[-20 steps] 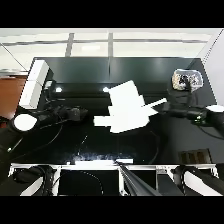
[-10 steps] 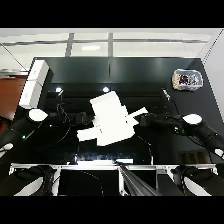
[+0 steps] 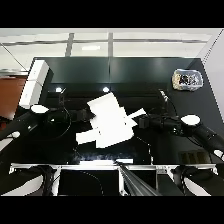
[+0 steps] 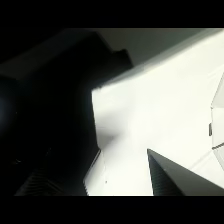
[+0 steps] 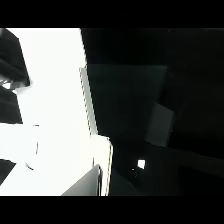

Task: Fold the box and place the chain.

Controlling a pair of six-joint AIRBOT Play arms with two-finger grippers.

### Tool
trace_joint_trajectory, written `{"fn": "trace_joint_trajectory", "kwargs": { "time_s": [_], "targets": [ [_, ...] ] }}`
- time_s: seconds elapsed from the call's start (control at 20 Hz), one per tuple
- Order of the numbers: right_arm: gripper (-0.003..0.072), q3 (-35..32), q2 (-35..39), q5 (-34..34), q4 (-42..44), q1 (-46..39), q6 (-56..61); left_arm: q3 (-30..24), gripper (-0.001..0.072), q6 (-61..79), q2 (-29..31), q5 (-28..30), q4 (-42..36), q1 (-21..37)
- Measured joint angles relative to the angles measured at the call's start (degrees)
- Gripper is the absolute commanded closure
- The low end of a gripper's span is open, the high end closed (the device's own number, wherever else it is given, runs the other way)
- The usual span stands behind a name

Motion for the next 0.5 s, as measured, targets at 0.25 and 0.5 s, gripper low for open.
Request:
{"fn": "trace_joint_trajectory", "kwargs": {
  "time_s": [0.25,0.5],
  "targets": [
    [0.0641,0.0,0.0,0.2,0.0,0.1,0.0,5.8,0.0003,1.8,-7.9,-5.6,-1.0,0.2],
    [0.0641,0.0,0.0,0.2,0.0,0.1,0.0,11.2,0.0003,6.3,-13.9,-12.9,-0.8,0.2]
  ]
}}
